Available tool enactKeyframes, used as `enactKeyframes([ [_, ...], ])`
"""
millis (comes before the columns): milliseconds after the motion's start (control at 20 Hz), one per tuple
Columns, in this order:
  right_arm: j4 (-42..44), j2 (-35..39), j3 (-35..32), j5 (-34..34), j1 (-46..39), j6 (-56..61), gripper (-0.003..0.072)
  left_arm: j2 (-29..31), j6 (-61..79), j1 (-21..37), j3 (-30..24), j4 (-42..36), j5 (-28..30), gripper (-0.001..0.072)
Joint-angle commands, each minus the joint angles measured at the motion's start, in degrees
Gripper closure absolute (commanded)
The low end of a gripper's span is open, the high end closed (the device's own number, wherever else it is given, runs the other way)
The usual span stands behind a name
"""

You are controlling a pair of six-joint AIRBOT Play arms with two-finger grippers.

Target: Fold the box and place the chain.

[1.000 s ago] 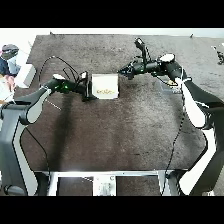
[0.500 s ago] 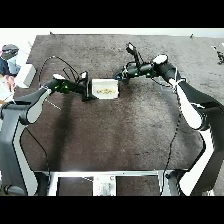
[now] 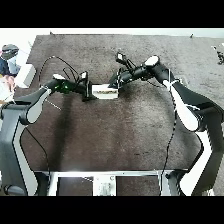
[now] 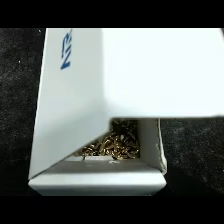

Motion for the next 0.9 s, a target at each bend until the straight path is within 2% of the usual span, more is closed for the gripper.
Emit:
enactKeyframes([
  [0,-0.72,-0.02,0.02,0.00,1.29,-1.42,0.0454,0.00,0.00,0.07,0.00,0.02,0.02,0.0432],
  [150,-3.30,-0.02,0.02,0.04,2.14,-1.38,0.0452,0.00,0.00,0.07,0.00,0.02,0.02,0.0432],
  [200,-4.44,-0.02,0.02,-0.52,2.47,-1.33,0.0431,0.00,0.00,0.07,0.00,0.02,0.00,0.0432],
  [250,-5.42,-0.02,0.02,-1.90,2.75,-1.20,0.0300,0.00,0.02,0.07,0.00,0.02,0.02,0.0432],
  [300,-6.62,0.00,0.02,-4.28,3.04,-0.74,0.0280,0.00,0.00,0.07,0.00,0.02,0.02,0.0432],
  [400,-7.56,0.00,0.02,-8.13,3.45,-0.79,0.0290,0.00,0.00,0.07,0.00,0.02,0.00,0.0432],
  [450,-7.54,0.09,0.02,-9.64,3.50,-0.79,0.0390,0.00,0.00,0.07,0.00,0.02,0.00,0.0432],
  [500,-7.54,0.31,0.02,-10.67,3.50,-0.81,0.0403,0.00,0.00,0.07,0.00,0.02,0.02,0.0432],
  [850,-7.56,1.22,0.02,-12.98,3.52,-0.81,0.0402,0.00,0.00,0.07,0.00,0.02,0.02,0.0432],
])
